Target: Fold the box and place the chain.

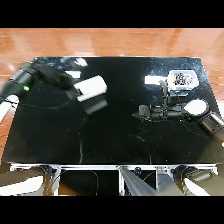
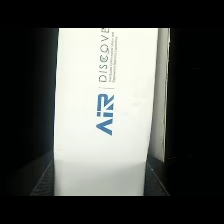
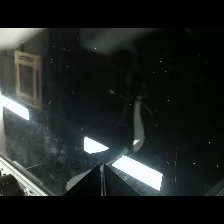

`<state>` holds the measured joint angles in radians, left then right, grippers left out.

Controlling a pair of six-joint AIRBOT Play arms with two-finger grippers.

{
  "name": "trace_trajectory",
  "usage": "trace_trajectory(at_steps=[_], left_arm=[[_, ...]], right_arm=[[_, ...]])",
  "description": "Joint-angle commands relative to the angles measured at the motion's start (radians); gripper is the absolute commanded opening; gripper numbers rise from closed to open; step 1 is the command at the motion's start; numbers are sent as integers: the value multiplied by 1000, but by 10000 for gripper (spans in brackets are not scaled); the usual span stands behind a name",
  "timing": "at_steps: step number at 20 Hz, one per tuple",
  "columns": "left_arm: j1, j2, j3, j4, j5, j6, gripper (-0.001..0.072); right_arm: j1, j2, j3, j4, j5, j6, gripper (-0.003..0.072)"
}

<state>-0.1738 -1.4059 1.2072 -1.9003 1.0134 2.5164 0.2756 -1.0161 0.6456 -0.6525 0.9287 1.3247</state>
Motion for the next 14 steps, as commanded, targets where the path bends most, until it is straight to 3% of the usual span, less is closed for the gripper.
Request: trace_trajectory(at_steps=[1,4,7,10,14], left_arm=[[270,-74,72,-57,-29,-114,22],[420,-231,224,-56,-15,-243,22],[500,-402,427,-53,4,-323,22],[530,-531,602,10,6,-416,22],[537,-671,796,31,84,-491,22]], right_arm=[[0,0,0,1,-9,-2,35],[0,0,0,1,-21,-2,35],[1,0,0,6,-21,-2,35],[0,0,0,6,-6,-1,35],[0,0,0,20,-33,5,35]])
